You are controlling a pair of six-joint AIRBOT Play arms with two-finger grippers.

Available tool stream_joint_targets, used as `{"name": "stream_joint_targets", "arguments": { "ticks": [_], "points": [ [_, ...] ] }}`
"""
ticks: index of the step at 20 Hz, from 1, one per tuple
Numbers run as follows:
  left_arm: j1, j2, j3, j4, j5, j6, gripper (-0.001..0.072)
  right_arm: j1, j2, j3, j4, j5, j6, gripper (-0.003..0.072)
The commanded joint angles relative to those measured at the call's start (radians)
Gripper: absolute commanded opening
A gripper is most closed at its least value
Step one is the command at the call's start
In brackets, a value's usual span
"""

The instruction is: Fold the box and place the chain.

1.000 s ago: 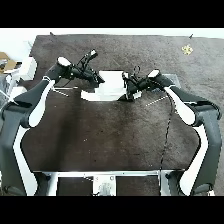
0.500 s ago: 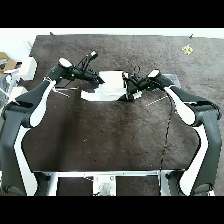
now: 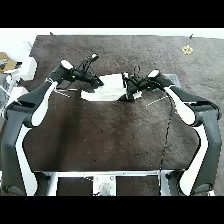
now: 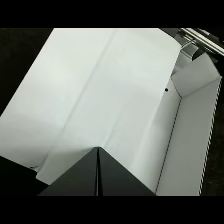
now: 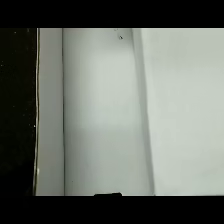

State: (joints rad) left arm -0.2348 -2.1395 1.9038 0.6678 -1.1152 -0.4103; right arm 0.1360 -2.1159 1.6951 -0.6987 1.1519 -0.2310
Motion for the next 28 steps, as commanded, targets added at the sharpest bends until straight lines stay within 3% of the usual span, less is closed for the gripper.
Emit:
{"name": "stream_joint_targets", "arguments": {
  "ticks": [1, 9, 12, 14, 15, 16, 17, 22, 28],
  "points": [
    [0.001, 0.023, 0.002, 0.005, 0.0, -0.001, 0.0012, 0.0, 0.0, 0.0, -0.001, 0.0, -0.002, 0.0419],
    [0.04, 0.147, 0.063, -0.002, -0.032, -0.004, 0.0012, 0.0, 0.0, 0.0, -0.001, 0.0, -0.002, 0.0419],
    [0.05, 0.188, 0.067, 0.017, -0.131, 0.0, 0.0012, 0.0, 0.0, 0.0, -0.001, 0.0, -0.002, 0.0419],
    [0.044, 0.187, 0.062, 0.126, -0.244, 0.024, 0.0015, 0.0, 0.0, 0.0, -0.001, 0.0, -0.002, 0.0419],
    [0.039, 0.187, 0.051, 0.203, -0.285, 0.058, 0.0226, 0.0, 0.0, 0.0, -0.001, 0.0, -0.002, 0.0419],
    [0.034, 0.187, 0.029, 0.244, -0.283, 0.07, 0.0485, 0.0, 0.0, 0.0, -0.001, 0.0, -0.002, 0.0419],
    [0.031, 0.187, -0.007, 0.254, -0.247, 0.071, 0.0553, 0.0, 0.0, 0.0, -0.001, 0.0, -0.002, 0.0419],
    [0.008, 0.187, -0.199, 0.247, -0.039, 0.286, 0.0555, 0.0, 0.0, 0.0, -0.001, 0.0, -0.002, 0.0419],
    [-0.036, 0.186, -0.275, 0.245, 0.035, 0.412, 0.0553, 0.0, 0.0, 0.0, -0.001, 0.0, -0.002, 0.0419]
  ]
}}
